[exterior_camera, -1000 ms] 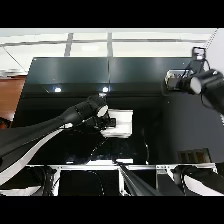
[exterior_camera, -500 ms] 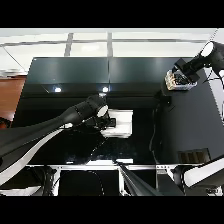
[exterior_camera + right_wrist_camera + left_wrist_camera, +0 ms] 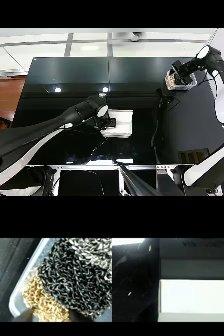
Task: Fold the box and place the chain.
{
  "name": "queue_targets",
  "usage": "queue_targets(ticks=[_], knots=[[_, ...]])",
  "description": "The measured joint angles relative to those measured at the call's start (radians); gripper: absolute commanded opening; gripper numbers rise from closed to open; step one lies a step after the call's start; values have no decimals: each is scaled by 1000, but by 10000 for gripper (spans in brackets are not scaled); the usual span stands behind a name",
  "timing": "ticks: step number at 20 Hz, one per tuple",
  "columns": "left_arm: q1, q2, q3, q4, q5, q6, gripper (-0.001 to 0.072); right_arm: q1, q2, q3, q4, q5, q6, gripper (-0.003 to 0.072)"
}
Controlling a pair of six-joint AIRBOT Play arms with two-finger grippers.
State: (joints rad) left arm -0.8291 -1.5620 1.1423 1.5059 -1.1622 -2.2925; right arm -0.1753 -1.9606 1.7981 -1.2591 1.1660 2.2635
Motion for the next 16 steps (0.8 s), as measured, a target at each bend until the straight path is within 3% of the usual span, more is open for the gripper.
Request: queue_targets(ticks=[7, 16], knots=[[0, 0, 0, 0, 0, 0, 24, -7, 63, 2, 78, 41, -290, 17], [0, 0, 0, 0, 0, 0, 24, -12, 436, 3, 85, 78, -581, 16]])
